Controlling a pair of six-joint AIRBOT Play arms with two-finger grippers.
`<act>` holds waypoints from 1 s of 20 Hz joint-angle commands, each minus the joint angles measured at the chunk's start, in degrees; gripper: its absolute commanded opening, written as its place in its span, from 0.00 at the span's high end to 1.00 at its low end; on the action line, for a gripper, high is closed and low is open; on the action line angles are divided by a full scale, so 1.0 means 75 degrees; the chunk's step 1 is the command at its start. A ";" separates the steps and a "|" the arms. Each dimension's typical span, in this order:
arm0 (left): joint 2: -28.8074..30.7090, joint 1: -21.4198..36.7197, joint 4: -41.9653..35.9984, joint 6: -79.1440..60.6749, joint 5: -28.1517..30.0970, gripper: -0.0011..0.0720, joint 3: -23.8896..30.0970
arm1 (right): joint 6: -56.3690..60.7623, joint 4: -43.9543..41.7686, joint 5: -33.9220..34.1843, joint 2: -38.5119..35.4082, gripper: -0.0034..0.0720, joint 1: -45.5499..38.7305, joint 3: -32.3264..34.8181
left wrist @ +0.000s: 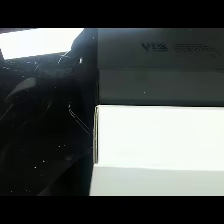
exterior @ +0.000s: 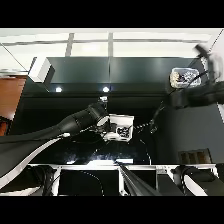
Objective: Fold the box and place the chain.
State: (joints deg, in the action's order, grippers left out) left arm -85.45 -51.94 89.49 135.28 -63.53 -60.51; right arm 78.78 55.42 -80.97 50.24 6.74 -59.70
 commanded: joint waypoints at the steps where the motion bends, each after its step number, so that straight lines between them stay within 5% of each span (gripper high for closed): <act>1: -0.0006 0.0000 0.0000 -0.0003 0.0000 0.94 0.0003 | 0.0009 -0.0519 0.0662 -0.0041 0.90 0.1183 0.0868; 7: -0.0006 0.0000 0.0003 -0.0003 0.0000 0.94 0.0003 | -0.0041 -0.1259 0.2028 0.0326 0.90 0.2448 0.1300; 17: -0.0006 0.0000 0.0003 -0.0003 0.0000 0.94 0.0003 | -0.0050 -0.0956 0.1999 0.0979 0.89 0.2704 0.1311; 18: -0.0006 0.0000 0.0003 0.0000 0.0000 0.94 0.0003 | -0.0050 -0.0959 0.1871 0.0979 0.55 0.2632 0.1311; 19: -0.0006 0.0000 0.0003 -0.0003 0.0000 0.94 0.0003 | -0.0058 -0.0956 0.1763 0.0973 0.37 0.2582 0.1311; 20: -0.0006 0.0000 0.0003 -0.0003 0.0000 0.94 0.0003 | -0.0070 -0.0962 0.1676 0.0953 0.37 0.2524 0.1309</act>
